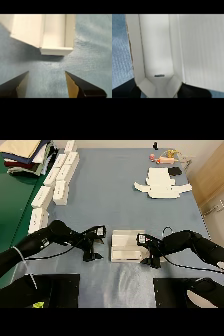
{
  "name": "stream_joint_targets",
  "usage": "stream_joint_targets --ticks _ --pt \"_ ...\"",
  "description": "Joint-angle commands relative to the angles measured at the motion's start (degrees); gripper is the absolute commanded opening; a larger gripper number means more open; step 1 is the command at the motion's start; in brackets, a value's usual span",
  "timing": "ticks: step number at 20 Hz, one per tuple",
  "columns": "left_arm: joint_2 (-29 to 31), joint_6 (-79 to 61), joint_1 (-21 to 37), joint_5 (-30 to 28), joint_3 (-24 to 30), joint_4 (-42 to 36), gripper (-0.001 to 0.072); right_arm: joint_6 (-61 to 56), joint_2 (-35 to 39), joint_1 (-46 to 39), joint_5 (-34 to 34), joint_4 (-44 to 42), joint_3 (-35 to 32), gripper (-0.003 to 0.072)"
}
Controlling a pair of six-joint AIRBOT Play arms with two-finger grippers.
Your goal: Fold the box.
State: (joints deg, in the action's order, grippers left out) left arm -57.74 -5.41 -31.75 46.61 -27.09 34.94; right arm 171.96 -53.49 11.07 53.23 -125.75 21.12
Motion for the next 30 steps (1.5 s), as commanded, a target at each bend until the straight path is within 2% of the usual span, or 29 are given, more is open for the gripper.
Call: stream_joint_targets --ticks 1,7,10,21,30 --pt "-4.5 -4.5 -4.2 -6.7 0.8 -2.4 0.0718 0.0 0.0 0.0 0.0 0.0 0.0 0.0512" --pt "-7.6 -4.8 -10.4 -12.3 0.7 -6.1 0.0718 0.0 0.0 0.0 0.0 0.0 0.0 0.0512" --pt "-7.6 -6.2 -11.6 -12.0 0.2 -10.2 0.0718 0.0 0.0 0.0 0.0 0.0 0.0 0.0512" --pt "-7.6 -6.2 -11.9 -10.4 0.3 -10.8 0.0718 0.0 0.0 0.0 0.0 0.0 0.0 0.0512" --pt "-7.9 -6.1 -13.2 -13.1 0.5 -10.7 0.0717 0.0 0.0 0.0 0.0 0.0 0.0 0.0512"
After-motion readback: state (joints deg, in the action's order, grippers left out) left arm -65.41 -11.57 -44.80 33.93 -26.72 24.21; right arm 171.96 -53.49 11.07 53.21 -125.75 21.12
